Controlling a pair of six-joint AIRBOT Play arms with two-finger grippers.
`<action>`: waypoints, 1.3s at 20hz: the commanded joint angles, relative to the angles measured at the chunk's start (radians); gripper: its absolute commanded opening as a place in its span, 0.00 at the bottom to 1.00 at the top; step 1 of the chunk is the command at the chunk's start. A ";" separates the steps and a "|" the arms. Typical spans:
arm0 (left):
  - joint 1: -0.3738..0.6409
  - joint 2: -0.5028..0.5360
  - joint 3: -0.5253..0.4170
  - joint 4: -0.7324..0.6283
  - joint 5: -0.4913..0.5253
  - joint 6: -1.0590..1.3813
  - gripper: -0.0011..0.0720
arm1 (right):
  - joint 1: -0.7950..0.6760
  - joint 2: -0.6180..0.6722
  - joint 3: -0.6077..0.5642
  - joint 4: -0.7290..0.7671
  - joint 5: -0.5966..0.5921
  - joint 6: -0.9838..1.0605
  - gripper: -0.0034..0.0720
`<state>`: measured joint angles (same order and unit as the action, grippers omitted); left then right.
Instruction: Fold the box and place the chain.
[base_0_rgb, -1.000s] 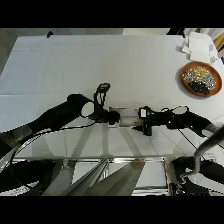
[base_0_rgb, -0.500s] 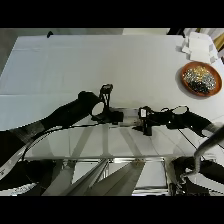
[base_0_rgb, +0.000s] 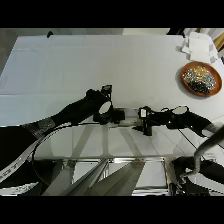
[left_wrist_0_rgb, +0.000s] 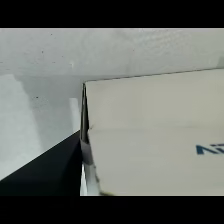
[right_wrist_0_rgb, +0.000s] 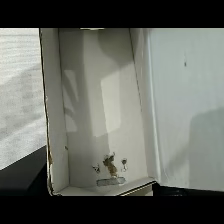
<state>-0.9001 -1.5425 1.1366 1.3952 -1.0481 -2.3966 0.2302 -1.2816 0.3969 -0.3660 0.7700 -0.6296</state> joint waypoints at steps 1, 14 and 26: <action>-0.007 -0.026 0.021 0.000 -0.008 -0.039 0.54 | 0.000 0.000 0.000 0.000 0.000 0.000 0.59; -0.018 -0.058 0.021 -0.018 -0.013 -0.035 0.24 | 0.000 0.000 0.000 0.000 0.000 0.000 0.59; -0.016 -0.058 0.024 -0.013 -0.040 -0.035 0.23 | 0.000 0.000 0.000 0.000 0.000 0.000 0.59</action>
<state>-0.9173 -1.6012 1.1603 1.3750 -1.0756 -2.4317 0.2295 -1.2812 0.3969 -0.3672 0.7712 -0.6296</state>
